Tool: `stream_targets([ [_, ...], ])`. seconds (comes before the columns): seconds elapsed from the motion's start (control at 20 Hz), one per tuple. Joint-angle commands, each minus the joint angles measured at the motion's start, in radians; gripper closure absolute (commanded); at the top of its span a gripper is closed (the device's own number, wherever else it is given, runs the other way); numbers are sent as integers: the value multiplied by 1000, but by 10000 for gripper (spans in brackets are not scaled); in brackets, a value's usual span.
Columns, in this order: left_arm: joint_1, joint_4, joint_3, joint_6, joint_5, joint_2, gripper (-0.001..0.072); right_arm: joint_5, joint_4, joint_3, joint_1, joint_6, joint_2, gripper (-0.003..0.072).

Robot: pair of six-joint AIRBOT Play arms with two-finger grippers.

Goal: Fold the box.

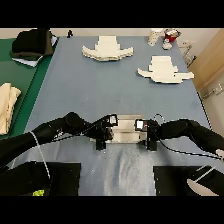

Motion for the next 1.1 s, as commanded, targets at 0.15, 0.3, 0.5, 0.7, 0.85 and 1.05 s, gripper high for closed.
stream_targets([
  [0.15,3,298,1,-686,-74,142,697,0,0,0,1,0,0,178],
  [0.3,29,427,1,-957,-106,261,697,0,0,0,1,0,0,178],
  [0.5,215,549,0,-1250,-250,332,696,0,0,0,1,0,0,178],
  [0.7,435,552,-21,-1302,-369,330,696,0,0,0,1,0,0,178],
  [0.85,488,513,-76,-1298,-367,327,696,0,0,0,1,0,0,178],
  [1.05,417,303,-135,-1186,-318,276,696,0,0,0,1,0,0,178],
])
